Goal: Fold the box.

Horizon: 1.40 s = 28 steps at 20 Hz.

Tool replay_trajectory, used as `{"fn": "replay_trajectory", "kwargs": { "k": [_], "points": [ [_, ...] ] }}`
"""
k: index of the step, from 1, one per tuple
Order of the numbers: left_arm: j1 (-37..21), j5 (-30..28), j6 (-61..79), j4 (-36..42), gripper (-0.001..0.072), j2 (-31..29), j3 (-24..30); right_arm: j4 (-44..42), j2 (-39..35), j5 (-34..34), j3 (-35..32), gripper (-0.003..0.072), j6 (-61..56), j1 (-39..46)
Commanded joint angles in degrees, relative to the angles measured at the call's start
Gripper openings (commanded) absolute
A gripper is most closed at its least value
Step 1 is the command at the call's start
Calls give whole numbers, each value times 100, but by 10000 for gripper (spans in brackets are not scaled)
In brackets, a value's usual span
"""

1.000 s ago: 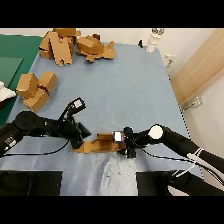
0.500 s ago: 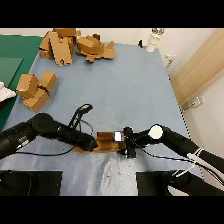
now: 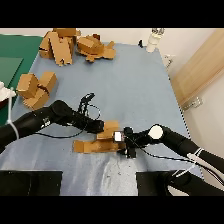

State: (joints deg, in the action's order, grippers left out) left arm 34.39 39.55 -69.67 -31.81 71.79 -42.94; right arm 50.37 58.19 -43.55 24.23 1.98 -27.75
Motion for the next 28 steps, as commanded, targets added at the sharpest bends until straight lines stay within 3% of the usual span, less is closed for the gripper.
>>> {"fn": "replay_trajectory", "kwargs": {
  "k": [1,12,16,19,22,25,28],
  "points": [
    [-188,101,-81,-26,11,431,-63,-4,0,4,-2,563,0,2],
    [-83,155,-81,315,12,678,-63,-15,0,4,-2,563,0,2],
    [94,-70,9,378,12,743,-74,-13,0,7,-2,563,0,2],
    [13,-345,356,367,13,470,-208,-13,0,4,-2,563,0,2],
    [-461,-345,787,361,13,-46,-284,-9,0,2,-2,563,0,2],
    [-1305,254,1950,358,13,-525,-282,-9,0,2,-2,563,2,2],
    [-2011,1635,4050,350,13,-769,-284,-9,0,4,0,563,0,2]
  ]
}}
